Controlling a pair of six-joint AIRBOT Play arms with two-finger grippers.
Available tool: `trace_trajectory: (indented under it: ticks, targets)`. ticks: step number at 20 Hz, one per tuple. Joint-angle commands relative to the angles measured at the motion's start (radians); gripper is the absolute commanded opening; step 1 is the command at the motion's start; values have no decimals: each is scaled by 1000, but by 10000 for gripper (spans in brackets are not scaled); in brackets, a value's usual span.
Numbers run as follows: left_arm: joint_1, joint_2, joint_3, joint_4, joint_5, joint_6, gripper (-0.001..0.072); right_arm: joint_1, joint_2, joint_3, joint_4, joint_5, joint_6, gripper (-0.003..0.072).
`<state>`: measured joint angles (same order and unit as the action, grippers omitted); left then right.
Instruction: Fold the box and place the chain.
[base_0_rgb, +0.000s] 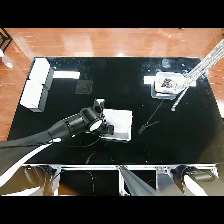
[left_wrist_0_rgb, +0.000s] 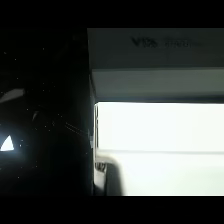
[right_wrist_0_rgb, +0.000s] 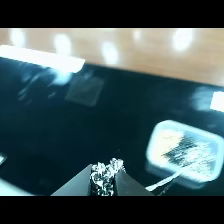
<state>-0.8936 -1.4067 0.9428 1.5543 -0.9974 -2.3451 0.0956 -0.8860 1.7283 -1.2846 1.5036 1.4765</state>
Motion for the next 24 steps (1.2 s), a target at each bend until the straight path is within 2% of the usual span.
trace_trajectory:
  ticks: [1, 3, 6, 12, 15, 19, 24]
  targets:
    - [1, 0, 1, 1, 5, -1, 22, 105, 16, -6, 3, 126, 10, 22]
    - [2, 0, 1, 0, 11, -2, 22, 149, 19, -24, 4, 182, 11, 23]
    - [3, 0, 2, 0, 19, -2, 21, 204, 23, -77, 80, 186, 11, 23]
    - [3, 0, 2, 0, 21, -1, 22, 271, 23, -200, 283, 62, 12, 23]
    - [3, 0, 2, 0, 21, -1, 22, 327, 22, -267, 333, -24, 12, 22]
    - [3, 0, 2, 0, 21, -1, 22, 363, 19, -283, 359, -147, 12, 22]
    - [3, 0, 2, 0, 21, -1, 22, 362, 18, -283, 381, -208, 11, 23]
